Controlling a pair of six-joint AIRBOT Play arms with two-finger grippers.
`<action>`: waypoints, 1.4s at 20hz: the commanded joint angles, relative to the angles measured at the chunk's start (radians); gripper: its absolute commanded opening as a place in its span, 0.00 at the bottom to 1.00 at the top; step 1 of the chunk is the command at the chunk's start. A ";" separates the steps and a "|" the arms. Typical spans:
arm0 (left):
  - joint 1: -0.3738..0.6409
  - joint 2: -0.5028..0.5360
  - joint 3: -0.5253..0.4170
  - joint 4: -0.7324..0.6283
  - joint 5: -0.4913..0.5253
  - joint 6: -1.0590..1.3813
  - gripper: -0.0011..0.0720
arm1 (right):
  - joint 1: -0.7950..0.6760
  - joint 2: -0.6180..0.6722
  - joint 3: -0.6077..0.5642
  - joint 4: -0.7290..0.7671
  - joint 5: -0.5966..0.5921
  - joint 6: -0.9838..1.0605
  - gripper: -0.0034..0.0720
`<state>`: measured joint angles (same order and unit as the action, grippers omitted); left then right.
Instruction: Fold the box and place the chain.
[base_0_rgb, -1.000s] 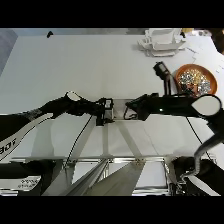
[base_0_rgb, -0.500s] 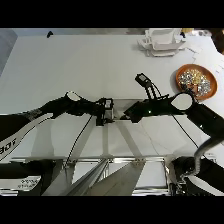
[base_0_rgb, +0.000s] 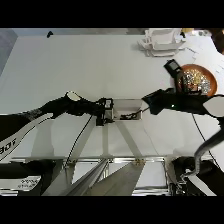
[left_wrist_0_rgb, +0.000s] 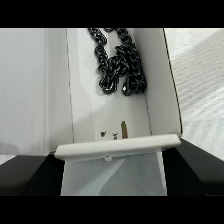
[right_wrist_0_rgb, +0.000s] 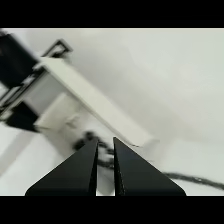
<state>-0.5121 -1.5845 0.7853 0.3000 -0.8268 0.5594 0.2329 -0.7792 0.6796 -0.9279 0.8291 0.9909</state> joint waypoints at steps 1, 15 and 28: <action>0.000 0.000 0.001 0.000 0.000 0.000 0.03 | -0.125 0.038 0.000 -0.235 -0.032 0.233 0.12; 0.000 0.000 0.001 0.000 0.000 0.000 0.03 | -0.137 -0.430 0.000 -0.419 -0.122 0.480 0.40; 0.000 0.000 0.001 0.000 0.000 0.000 0.03 | -0.136 -0.503 0.000 -0.430 -0.169 0.535 0.37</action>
<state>-0.5121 -1.5845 0.7853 0.3000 -0.8272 0.5598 0.0967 -1.2633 0.6800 -1.3556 0.6666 1.5154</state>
